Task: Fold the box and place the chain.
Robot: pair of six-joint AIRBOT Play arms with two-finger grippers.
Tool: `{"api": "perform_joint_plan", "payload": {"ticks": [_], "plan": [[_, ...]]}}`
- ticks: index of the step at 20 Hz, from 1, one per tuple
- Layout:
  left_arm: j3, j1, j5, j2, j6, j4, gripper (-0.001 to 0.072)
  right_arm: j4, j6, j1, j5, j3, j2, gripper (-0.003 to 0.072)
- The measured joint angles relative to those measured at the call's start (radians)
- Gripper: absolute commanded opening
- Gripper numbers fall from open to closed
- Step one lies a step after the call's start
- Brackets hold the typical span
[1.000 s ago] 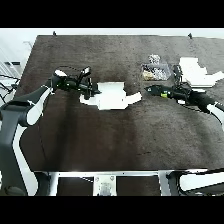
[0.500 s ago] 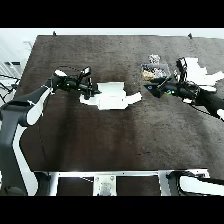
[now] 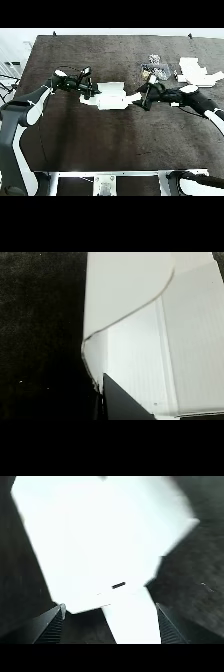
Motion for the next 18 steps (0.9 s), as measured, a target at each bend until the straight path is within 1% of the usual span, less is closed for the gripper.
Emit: {"api": "perform_joint_plan", "payload": {"ticks": [4, 9, 13, 18], "plan": [[0.000, 0.000, 0.000, 0.000, 0.000, 0.000, 0.0020, -0.091, -0.009, 0.098, -0.102, -0.024, -0.006, 0.0675], [0.000, 0.000, 0.000, 0.000, 0.000, 0.000, 0.0020, -0.119, -0.013, 0.159, -0.164, -0.037, -0.052, 0.0675], [0.000, 0.000, 0.000, 0.000, 0.000, 0.000, 0.0020, -0.069, -0.021, 0.181, -0.240, -0.037, -0.094, 0.0675], [0.000, 0.000, 0.000, 0.000, 0.000, 0.000, 0.0020, 0.038, -0.090, 0.188, -0.282, -0.008, -0.149, 0.0675]]}}
